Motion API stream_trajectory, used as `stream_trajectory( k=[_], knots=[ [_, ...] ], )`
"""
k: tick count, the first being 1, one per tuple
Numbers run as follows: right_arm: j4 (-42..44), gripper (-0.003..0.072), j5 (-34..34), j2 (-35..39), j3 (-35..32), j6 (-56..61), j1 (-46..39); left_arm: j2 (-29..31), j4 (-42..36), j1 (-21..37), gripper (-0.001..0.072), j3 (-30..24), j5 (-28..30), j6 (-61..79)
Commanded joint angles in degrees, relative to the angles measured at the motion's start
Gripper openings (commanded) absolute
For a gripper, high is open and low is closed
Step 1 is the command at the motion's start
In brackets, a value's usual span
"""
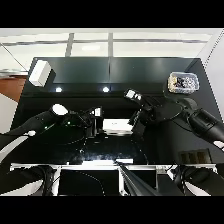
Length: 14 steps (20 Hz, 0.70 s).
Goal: Fold the box and place the chain.
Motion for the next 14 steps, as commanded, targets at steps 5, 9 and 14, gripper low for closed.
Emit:
stream_trajectory(
  k=[5,9,14],
  knots=[
    [20.15,0.0017,-1.07,-8.79,-0.28,9.99,-1.92,-0.04,-0.02,-0.02,0.0340,0.00,0.02,-0.02],
    [21.40,0.0017,-1.09,-13.75,-0.28,15.80,-1.92,-0.04,0.00,-0.02,0.0341,0.00,0.02,-0.02],
    [18.99,0.0018,-0.76,-16.98,-0.31,18.82,-1.99,-0.04,0.00,-0.02,0.0354,0.00,0.04,-0.02]
  ],
)
